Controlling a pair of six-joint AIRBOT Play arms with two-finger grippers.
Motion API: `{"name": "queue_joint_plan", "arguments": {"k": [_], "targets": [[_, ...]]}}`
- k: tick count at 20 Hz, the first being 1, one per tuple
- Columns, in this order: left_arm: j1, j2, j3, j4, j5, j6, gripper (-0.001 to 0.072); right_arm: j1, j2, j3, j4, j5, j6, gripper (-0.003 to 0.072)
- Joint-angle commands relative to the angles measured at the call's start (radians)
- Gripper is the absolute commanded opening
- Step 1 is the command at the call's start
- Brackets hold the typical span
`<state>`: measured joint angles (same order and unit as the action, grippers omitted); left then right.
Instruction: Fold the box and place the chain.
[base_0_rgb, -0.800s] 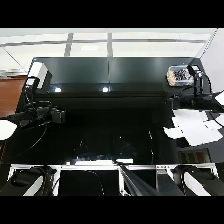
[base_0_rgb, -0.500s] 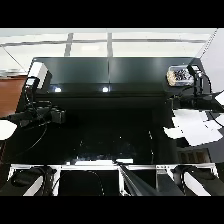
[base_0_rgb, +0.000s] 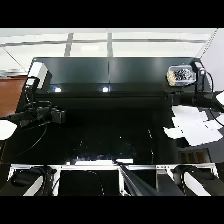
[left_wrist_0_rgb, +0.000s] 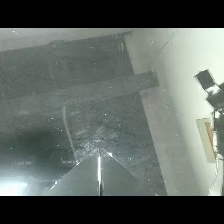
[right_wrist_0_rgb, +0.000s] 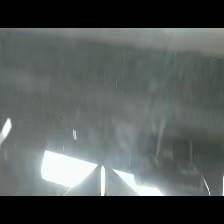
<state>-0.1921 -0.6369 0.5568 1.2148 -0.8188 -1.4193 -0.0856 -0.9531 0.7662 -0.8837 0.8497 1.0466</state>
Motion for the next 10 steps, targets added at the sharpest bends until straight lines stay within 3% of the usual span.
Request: {"name": "queue_joint_plan", "arguments": {"k": [1,3,7,8,9,10], "targets": [[-0.001,0.001,0.000,0.000,0.000,0.000,0.0027,0.000,0.000,0.000,0.127,-0.189,0.000,0.0017],[-0.001,0.001,0.000,0.000,0.008,0.000,0.0027,0.000,0.000,0.000,0.216,-0.243,0.001,0.0017],[-0.002,-0.002,0.000,-0.072,0.232,0.000,0.0027,0.000,0.000,0.000,0.327,-0.281,0.000,0.0038],[-0.002,-0.009,0.000,-0.097,0.281,0.000,0.0027,0.000,0.000,0.000,0.310,-0.298,0.000,0.0264],[-0.002,-0.023,0.000,-0.120,0.315,0.000,0.0027,0.000,0.000,0.000,0.277,-0.312,0.000,0.0694],[-0.002,-0.042,0.000,-0.133,0.338,0.000,0.0036,0.000,-0.002,0.000,0.224,-0.327,0.002,0.0716]]}}
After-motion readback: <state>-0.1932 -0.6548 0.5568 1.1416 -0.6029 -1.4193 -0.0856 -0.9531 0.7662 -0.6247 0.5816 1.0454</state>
